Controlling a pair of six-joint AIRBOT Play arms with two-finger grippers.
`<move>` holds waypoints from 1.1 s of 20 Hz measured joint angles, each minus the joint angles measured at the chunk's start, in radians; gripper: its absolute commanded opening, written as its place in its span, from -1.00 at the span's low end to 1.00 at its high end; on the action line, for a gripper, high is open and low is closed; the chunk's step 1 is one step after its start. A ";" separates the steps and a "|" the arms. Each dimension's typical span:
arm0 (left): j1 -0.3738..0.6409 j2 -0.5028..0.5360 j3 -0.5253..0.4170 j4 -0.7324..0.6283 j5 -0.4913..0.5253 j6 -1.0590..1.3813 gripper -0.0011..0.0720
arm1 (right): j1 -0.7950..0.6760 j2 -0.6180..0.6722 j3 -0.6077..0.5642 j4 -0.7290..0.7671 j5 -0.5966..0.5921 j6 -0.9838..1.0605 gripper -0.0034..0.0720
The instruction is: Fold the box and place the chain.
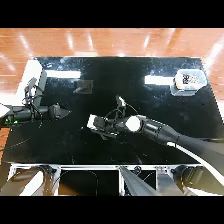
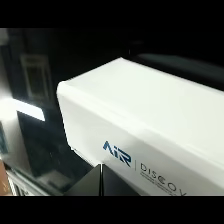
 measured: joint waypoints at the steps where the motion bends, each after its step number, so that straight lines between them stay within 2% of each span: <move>1: 0.000 0.000 0.000 0.000 0.000 0.000 0.42 | -0.008 0.006 0.000 0.000 0.040 -0.026 -0.83; 4: 0.000 0.000 0.000 -0.001 0.000 0.000 0.42 | -0.042 0.045 -0.002 -0.020 0.163 -0.108 -0.83; 9: 0.000 0.000 0.000 -0.009 -0.001 0.017 0.43 | -0.142 0.139 0.001 -0.006 0.270 -0.218 -0.83; 11: 0.000 0.000 0.000 -0.051 -0.021 0.082 0.42 | -0.191 0.178 0.002 -0.005 0.322 -0.256 -0.83; 16: -0.029 0.000 0.018 -0.246 -0.108 0.418 0.48 | -0.385 0.277 0.002 -0.071 0.461 -0.312 -0.83; 17: -0.046 0.000 0.026 -0.265 -0.114 0.513 0.76 | -0.429 0.288 0.002 -0.096 0.488 -0.316 -0.83; 22: -0.168 -0.001 0.076 -0.301 -0.107 0.896 0.76 | -0.602 0.312 0.002 -0.185 0.606 -0.336 -0.83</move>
